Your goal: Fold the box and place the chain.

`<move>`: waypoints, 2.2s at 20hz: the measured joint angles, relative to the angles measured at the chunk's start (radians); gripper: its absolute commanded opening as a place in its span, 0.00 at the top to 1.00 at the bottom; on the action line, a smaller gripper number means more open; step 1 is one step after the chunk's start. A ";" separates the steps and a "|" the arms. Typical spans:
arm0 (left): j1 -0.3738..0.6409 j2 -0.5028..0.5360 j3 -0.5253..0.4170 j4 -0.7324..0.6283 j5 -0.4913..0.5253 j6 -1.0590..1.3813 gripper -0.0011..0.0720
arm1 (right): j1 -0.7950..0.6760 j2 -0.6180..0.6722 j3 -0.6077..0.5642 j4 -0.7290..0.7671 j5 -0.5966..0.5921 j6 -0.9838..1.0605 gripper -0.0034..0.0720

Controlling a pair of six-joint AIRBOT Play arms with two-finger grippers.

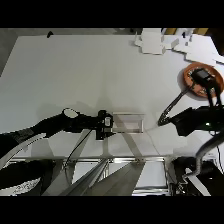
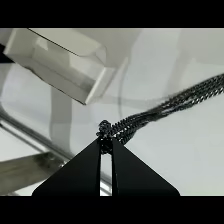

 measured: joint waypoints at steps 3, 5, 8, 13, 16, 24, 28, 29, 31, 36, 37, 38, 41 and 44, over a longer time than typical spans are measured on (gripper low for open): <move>0.000 0.000 0.000 0.000 0.000 0.000 0.97 | 0.004 -0.009 -0.147 -0.007 -0.106 0.000 0.77; 0.000 0.000 0.000 0.000 0.000 0.000 0.97 | 0.005 -0.039 -0.201 -0.009 -0.142 -0.002 0.65; 0.000 0.000 0.000 0.000 0.000 0.000 0.97 | 0.005 -0.106 -0.224 -0.019 -0.202 -0.015 0.66; 0.000 0.000 0.000 0.000 0.000 0.000 0.97 | -0.022 -0.323 -0.150 -0.136 -0.296 0.028 0.67; 0.000 0.000 0.000 0.000 0.000 0.000 0.97 | -0.058 -0.460 -0.121 -0.211 -0.363 0.063 0.67; 0.000 0.000 0.000 0.000 0.000 0.000 0.97 | -0.095 -0.613 -0.105 -0.266 -0.512 0.091 0.67; 0.000 0.000 0.000 0.000 0.000 0.000 0.97 | -0.117 -0.624 -0.104 -0.273 -0.565 0.095 0.67; 0.000 0.000 0.000 0.000 0.000 0.000 0.97 | -0.130 -0.626 -0.104 -0.274 -0.572 0.098 0.67; 0.000 0.000 0.000 0.000 0.000 0.000 0.97 | -0.151 -0.627 -0.104 -0.272 -0.581 0.105 0.66; 0.000 0.000 0.000 0.000 0.000 0.000 0.97 | -0.170 -0.628 -0.104 -0.235 -0.595 0.106 0.67; 0.000 0.000 0.000 0.000 0.000 0.000 0.97 | -0.171 -0.629 -0.104 -0.231 -0.597 0.106 0.67; 0.000 0.000 0.000 0.000 0.000 0.000 0.97 | -0.172 -0.631 -0.104 -0.229 -0.597 0.106 0.67; 0.000 0.000 0.000 0.000 0.000 0.000 0.97 | -0.174 -0.652 -0.104 -0.225 -0.600 0.106 0.66; 0.000 0.000 0.000 0.000 0.000 0.000 0.97 | -0.174 -0.673 -0.103 -0.220 -0.604 0.106 0.67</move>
